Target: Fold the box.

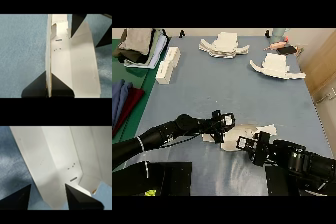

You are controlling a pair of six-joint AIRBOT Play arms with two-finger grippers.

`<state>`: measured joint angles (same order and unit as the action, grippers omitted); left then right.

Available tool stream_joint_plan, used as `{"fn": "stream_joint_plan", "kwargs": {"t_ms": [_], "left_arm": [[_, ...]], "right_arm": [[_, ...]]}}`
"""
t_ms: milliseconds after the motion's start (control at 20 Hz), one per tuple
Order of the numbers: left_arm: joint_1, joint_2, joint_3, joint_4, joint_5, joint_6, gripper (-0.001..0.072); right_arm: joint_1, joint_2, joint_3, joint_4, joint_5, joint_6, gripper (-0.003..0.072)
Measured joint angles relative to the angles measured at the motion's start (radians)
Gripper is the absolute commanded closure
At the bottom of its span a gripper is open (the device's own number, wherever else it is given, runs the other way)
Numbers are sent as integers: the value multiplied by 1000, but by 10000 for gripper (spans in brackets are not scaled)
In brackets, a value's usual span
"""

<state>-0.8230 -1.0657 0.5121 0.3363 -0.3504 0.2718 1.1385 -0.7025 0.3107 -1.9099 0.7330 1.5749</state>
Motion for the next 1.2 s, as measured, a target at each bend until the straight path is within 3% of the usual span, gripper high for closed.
{"fn": "stream_joint_plan", "kwargs": {"t_ms": [400,650,800,1200], "left_arm": [[0,0,0,0,0,0,690],[0,0,0,0,0,0,690],[0,0,0,0,-1,0,690],[0,0,0,0,-1,0,690]], "right_arm": [[-71,59,34,-151,33,302,14],[-160,69,36,-149,5,295,9],[-258,71,37,2,-39,68,7],[-631,35,59,697,-18,-911,6]]}}
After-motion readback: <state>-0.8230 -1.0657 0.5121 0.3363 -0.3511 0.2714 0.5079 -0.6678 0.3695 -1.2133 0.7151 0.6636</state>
